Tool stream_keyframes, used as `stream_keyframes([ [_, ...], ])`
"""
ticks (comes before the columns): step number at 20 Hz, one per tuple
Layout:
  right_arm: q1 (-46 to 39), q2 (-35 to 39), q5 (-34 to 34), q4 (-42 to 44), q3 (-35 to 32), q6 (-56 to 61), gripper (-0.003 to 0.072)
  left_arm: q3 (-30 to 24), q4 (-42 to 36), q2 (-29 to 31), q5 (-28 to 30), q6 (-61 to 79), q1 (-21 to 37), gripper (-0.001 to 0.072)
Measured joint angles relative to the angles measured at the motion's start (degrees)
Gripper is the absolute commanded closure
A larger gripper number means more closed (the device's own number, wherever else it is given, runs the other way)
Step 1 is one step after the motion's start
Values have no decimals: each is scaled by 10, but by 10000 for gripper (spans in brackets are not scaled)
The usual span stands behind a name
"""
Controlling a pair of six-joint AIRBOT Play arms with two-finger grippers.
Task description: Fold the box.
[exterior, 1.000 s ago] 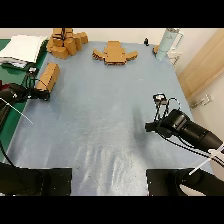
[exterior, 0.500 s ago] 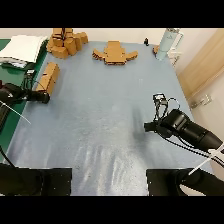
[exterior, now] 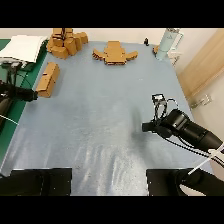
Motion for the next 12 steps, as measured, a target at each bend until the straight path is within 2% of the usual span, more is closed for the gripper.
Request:
stream_keyframes([
  [3,-10,-7,21,29,6,-16,681,0,-5,55,-49,-49,-43,700],
  [5,-25,-23,30,59,23,-38,681,0,-7,85,-71,-89,-102,700],
  [9,-47,-76,41,132,83,-110,681,0,13,102,-81,-194,-268,699],
  [12,-53,-108,43,177,130,-139,681,0,37,88,-59,-266,-389,700],
])
